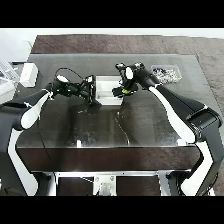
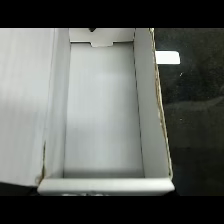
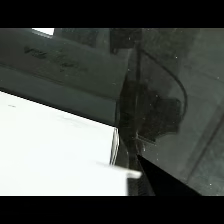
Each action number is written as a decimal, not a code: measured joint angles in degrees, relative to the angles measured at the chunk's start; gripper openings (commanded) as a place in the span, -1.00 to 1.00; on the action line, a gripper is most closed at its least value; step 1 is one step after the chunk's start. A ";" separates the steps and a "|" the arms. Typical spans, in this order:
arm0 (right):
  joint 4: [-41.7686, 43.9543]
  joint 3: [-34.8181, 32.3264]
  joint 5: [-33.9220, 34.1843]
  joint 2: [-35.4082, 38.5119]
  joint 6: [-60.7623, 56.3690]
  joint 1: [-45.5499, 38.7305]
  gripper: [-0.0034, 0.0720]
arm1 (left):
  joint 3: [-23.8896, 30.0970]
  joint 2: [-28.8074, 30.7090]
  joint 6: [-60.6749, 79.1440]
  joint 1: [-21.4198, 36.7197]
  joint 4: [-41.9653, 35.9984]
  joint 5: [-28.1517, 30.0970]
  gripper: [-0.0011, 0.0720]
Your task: Fold the box and place the chain.
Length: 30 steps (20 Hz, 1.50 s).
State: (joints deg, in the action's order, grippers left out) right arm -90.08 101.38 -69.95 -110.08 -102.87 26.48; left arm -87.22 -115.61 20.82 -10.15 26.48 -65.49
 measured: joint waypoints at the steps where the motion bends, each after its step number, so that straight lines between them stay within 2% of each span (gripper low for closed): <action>1: -0.15 0.33 -0.17 -0.20 -0.04 0.17 0.02 | 0.00 0.00 0.00 0.02 0.02 0.00 0.49; 5: -0.68 1.11 -1.25 -0.74 -0.48 0.81 0.02 | 0.00 0.00 0.00 0.02 0.02 0.02 0.49; 6: -0.79 1.22 -1.62 -0.90 -0.74 0.98 -0.07 | 0.00 0.00 0.00 0.02 0.02 0.02 0.49; 9: -0.90 1.38 -2.89 -1.14 -2.10 1.25 -0.09 | 0.00 0.00 0.00 0.02 0.02 0.02 0.49; 14: -1.01 1.53 -4.00 -1.27 -7.72 1.57 -0.24 | 0.00 0.00 0.02 0.02 0.04 0.02 0.49; 15: -1.01 1.66 -4.04 -1.27 -9.09 1.60 -0.33 | 0.00 0.00 0.00 0.00 0.02 0.04 0.49; 17: -1.01 2.08 -3.72 -1.31 -11.91 1.66 -0.36 | 0.00 0.00 0.00 0.00 -0.02 0.15 0.49; 19: -1.09 2.45 -2.43 -1.31 -14.01 1.70 -0.55 | 0.00 0.00 -0.02 0.04 0.00 0.15 0.49; 22: -1.05 2.69 -1.60 -1.31 -15.54 1.60 -0.56 | -0.02 0.00 -0.09 0.11 -0.04 0.31 0.49; 24: -0.85 2.78 -1.25 -1.40 -16.04 1.60 -0.65 | -0.02 0.02 -0.13 0.11 -0.04 0.35 0.49; 25: -0.76 2.78 -1.22 -1.51 -16.20 1.60 -0.82 | -0.02 0.02 -0.13 0.09 -0.02 0.35 0.49; 26: -0.59 2.78 -1.18 -1.66 -16.63 1.60 -0.88 | -0.02 0.02 -0.13 0.09 -0.02 0.31 0.49; 30: 0.13 2.84 -0.98 -2.01 -16.61 1.60 -0.89 | -0.02 0.02 -0.07 0.09 0.00 0.26 0.49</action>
State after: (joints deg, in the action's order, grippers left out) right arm -89.95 104.22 -70.94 -112.09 -119.48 28.08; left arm -87.24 -115.59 20.75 -10.07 26.48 -65.23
